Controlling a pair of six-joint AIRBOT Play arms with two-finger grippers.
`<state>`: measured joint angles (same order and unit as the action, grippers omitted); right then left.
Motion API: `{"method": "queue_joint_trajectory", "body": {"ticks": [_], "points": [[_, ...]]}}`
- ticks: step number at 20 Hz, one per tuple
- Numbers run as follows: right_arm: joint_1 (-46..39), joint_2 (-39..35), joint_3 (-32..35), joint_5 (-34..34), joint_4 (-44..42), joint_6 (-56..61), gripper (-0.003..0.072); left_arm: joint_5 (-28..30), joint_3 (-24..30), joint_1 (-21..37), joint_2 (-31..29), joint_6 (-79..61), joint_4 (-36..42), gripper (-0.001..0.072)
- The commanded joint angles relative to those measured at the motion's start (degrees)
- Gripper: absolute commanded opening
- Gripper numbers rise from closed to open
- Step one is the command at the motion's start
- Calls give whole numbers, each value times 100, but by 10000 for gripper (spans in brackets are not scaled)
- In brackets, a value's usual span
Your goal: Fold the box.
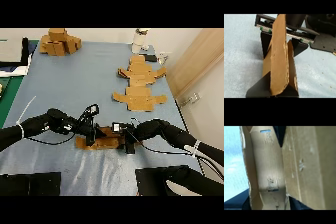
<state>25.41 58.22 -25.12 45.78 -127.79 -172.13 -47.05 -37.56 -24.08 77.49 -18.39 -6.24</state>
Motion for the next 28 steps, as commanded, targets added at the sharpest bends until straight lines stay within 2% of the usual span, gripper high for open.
{"method": "queue_joint_trajectory", "body": {"ticks": [1, 2, 3, 8, 10, 12, 18, 19, 20, 21, 23, 25, 26, 27, 28], "points": [[7, 4, -4, 2, -2, 13, 539, 0, 2, 0, 0, -2, 227, 14], [7, 4, -2, 2, -15, 26, 608, 0, 0, 0, 0, -2, 245, 13], [7, 4, -4, 2, -17, 28, 635, 0, 2, 0, 0, 0, 245, 14], [7, 4, -4, 0, -17, 92, 635, 59, 2, 0, 2, -2, 243, 14], [7, 4, -4, -4, -15, 92, 630, 57, 2, 0, 2, -2, 243, 14], [7, 4, -4, -4, -15, 94, 535, 55, 2, -2, 2, 0, 243, 14], [7, 4, -4, -4, -15, 107, 534, -2, 2, 0, 0, 35, 238, 16], [7, 4, -4, -4, -15, 111, 535, 22, 0, 11, -13, 212, 221, 151], [7, 4, -4, -4, -15, 111, 535, 81, 0, 37, -48, 516, 216, 436], [7, 4, -4, -4, -13, 111, 535, 168, 0, 101, -118, 938, 151, 600], [7, 4, -4, -4, -13, 111, 535, 140, 0, 317, -382, 1585, -389, 618], [7, 4, -4, -2, -9, 111, 535, -11, 0, 577, -846, 2352, -1263, 620], [7, 4, -4, -2, 0, 111, 535, -181, 0, 699, -1121, 2813, -1803, 620], [7, 4, -4, -2, 0, 111, 535, -435, 2, 785, -1373, 3289, -2358, 667], [4, 4, -4, -4, 2, 111, 536, -713, 2, 828, -1600, 3888, -2903, 642]]}}
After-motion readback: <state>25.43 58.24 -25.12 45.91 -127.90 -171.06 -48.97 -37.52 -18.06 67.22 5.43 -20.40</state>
